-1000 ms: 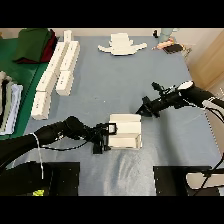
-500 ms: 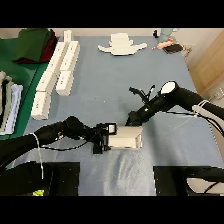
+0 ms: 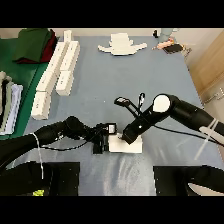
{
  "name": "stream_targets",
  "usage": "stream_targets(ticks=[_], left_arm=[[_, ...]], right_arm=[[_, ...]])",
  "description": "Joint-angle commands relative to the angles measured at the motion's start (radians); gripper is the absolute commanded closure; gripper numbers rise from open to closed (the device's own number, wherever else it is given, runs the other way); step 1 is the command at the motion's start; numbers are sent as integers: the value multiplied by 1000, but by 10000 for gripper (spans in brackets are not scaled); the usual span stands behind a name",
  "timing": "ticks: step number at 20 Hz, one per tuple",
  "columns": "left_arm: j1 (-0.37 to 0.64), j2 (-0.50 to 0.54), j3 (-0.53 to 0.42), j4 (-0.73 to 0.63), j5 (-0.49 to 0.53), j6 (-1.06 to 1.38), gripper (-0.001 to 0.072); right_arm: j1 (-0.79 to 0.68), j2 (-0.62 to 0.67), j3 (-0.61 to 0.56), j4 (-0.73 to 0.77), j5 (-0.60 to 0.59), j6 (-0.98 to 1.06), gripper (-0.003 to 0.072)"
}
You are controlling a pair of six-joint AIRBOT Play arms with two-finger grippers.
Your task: Fold the box.
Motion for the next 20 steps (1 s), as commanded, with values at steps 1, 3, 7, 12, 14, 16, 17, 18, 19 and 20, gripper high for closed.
stream_targets(ticks=[1,3,7,12,14,16,17,18,19,20], left_arm=[[0,0,0,0,1,0,189],[0,0,0,0,1,0,188],[0,0,0,0,1,0,189],[0,0,0,0,1,0,189],[0,0,0,0,1,0,189],[0,0,0,0,1,0,189],[0,0,0,0,1,0,189],[0,0,0,0,0,0,188],[0,0,0,0,1,0,189],[0,0,0,0,1,0,189]], right_arm=[[116,92,-89,-128,-173,0,684],[163,134,-136,-196,-255,0,684],[234,224,-213,-257,-368,0,684],[348,373,-290,-396,-441,-3,683],[385,401,-330,-478,-460,-3,629],[389,396,-339,-520,-459,-6,208],[389,396,-338,-533,-467,-23,181],[389,394,-338,-557,-483,-30,180],[389,393,-338,-588,-494,-30,179],[389,391,-338,-623,-505,-30,177]])
